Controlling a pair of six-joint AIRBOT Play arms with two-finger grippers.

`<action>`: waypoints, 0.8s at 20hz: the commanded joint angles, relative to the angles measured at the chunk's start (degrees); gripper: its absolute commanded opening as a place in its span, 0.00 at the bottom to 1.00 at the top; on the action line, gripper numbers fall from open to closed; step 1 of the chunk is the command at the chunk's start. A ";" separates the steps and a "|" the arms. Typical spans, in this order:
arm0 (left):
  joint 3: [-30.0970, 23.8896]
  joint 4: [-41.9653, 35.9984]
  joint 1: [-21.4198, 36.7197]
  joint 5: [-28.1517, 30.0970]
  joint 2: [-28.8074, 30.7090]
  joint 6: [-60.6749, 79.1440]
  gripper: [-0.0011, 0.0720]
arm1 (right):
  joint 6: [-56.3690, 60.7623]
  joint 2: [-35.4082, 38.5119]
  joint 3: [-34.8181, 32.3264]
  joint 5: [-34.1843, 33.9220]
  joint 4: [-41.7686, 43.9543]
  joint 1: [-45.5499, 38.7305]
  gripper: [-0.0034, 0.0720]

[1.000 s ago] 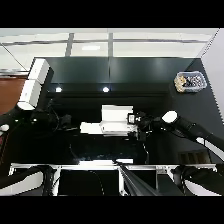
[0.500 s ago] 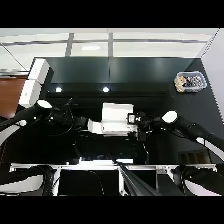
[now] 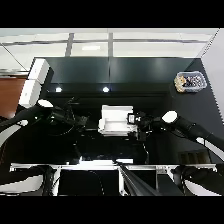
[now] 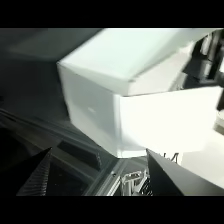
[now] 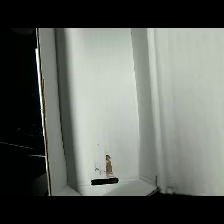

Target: Fold the box and place the chain.

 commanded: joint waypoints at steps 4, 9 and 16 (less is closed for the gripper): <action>4.55 1.18 -5.97 3.10 0.94 -4.61 0.86 | 0.00 -0.04 0.00 0.02 0.00 0.02 0.21; 8.57 9.70 -10.01 5.79 2.51 -19.41 0.78 | 0.00 -0.04 0.00 0.02 0.00 0.02 0.21; 10.34 14.67 -14.45 11.37 5.97 -31.52 0.75 | 0.00 -0.04 0.00 0.02 0.00 0.02 0.21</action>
